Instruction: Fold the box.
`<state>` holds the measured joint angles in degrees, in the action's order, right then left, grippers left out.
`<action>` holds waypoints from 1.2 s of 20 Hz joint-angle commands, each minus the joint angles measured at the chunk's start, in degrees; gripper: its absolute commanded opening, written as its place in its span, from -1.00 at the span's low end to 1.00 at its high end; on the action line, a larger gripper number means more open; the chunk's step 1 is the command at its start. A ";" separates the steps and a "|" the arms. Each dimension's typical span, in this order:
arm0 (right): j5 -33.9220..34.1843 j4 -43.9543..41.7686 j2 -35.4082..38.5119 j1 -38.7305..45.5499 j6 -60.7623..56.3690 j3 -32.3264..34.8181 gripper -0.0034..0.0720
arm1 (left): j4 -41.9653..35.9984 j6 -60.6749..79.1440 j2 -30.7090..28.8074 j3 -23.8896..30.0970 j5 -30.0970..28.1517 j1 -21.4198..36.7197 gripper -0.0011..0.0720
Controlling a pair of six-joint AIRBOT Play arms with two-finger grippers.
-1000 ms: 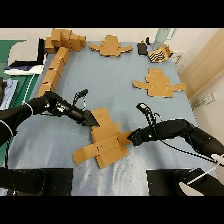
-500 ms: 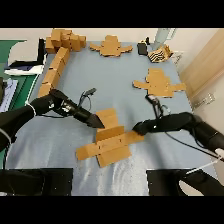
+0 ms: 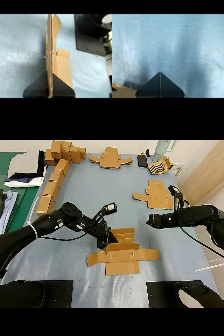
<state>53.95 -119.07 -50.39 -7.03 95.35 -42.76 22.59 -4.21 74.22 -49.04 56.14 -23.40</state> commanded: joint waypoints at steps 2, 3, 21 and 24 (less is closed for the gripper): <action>-7.93 -3.72 -0.70 -4.96 -1.60 -0.48 -0.90 | 2.80 8.81 -0.48 0.11 -3.26 -0.98 -0.94; -9.33 -3.69 -1.29 -6.27 -2.25 -0.48 -0.90 | 2.67 9.40 -0.48 0.50 -4.17 -1.05 -0.94; -18.10 -2.89 -8.22 -12.02 -2.47 -0.48 -0.90 | -1.64 19.45 -0.50 3.21 -16.76 -4.15 -0.94; -19.19 -2.84 -8.24 -12.02 -2.47 -0.48 -0.90 | -0.50 14.60 -0.50 3.41 -15.89 -4.15 -0.94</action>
